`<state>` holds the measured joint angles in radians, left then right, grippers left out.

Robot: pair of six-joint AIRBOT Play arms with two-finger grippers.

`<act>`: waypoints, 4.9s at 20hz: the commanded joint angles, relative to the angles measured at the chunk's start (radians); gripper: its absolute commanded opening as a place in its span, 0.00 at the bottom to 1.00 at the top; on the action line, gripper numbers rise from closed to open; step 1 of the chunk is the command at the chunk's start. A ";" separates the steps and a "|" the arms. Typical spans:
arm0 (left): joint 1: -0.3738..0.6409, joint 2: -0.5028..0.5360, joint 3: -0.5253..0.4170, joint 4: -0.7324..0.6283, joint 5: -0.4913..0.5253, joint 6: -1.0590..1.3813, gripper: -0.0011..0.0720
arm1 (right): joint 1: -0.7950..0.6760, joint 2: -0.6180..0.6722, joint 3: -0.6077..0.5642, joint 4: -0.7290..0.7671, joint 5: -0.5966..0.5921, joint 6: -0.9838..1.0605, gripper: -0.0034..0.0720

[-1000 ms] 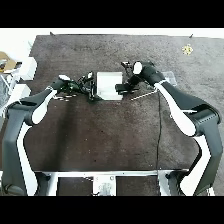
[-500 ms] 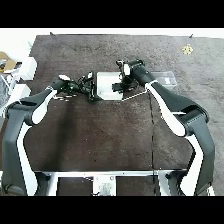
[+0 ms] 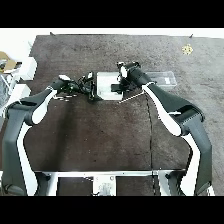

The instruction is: Fold the box and place the chain.

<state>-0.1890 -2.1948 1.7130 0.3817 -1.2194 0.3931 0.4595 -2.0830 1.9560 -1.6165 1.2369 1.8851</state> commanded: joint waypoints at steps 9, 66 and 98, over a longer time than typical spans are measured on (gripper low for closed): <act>0.001 0.000 0.000 0.000 0.000 0.000 0.48 | 0.002 -0.002 0.001 -0.026 -0.003 0.050 0.05; 0.001 0.000 0.000 0.000 0.001 0.000 0.48 | -0.466 0.090 -0.117 0.245 -0.120 -0.573 0.32; 0.001 0.000 0.000 0.000 0.000 0.000 0.48 | -0.445 0.597 -0.115 0.234 -0.225 -0.608 0.05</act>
<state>-0.1886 -2.1948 1.7130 0.3817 -1.2190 0.3927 0.0029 -1.6196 1.8400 -1.3830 1.0698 1.2995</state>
